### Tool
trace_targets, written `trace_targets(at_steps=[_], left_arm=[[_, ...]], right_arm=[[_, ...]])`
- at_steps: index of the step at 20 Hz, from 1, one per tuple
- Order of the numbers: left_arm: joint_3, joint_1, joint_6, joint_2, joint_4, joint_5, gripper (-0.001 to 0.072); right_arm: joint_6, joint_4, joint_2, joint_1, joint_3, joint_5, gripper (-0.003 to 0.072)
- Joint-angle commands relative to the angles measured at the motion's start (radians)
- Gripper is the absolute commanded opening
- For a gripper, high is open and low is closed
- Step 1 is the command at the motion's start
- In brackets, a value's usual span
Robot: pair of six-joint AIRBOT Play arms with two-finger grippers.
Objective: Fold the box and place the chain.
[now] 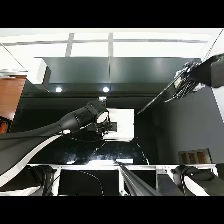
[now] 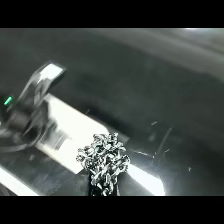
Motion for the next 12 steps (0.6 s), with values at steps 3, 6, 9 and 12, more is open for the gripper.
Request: trace_targets(at_steps=[3,6,9,12], left_arm=[[0.001,0.0,0.0,0.0,0.0,0.003,0.0025],[0.001,0.0,0.0,0.0,0.0,0.003,0.0025],[0.001,0.0,0.0,0.0,0.0,0.003,0.0025],[0.001,0.0,0.0,0.0,0.0,0.003,0.0025]], right_arm=[[0.012,0.035,-0.01,0.118,-0.002,0.102,0.0042],[0.018,0.053,-0.02,0.174,-0.002,0.095,0.0042],[0.031,0.079,-0.042,0.214,-0.003,0.084,0.0042],[0.035,0.08,-0.066,0.243,-0.011,0.064,0.0042]])
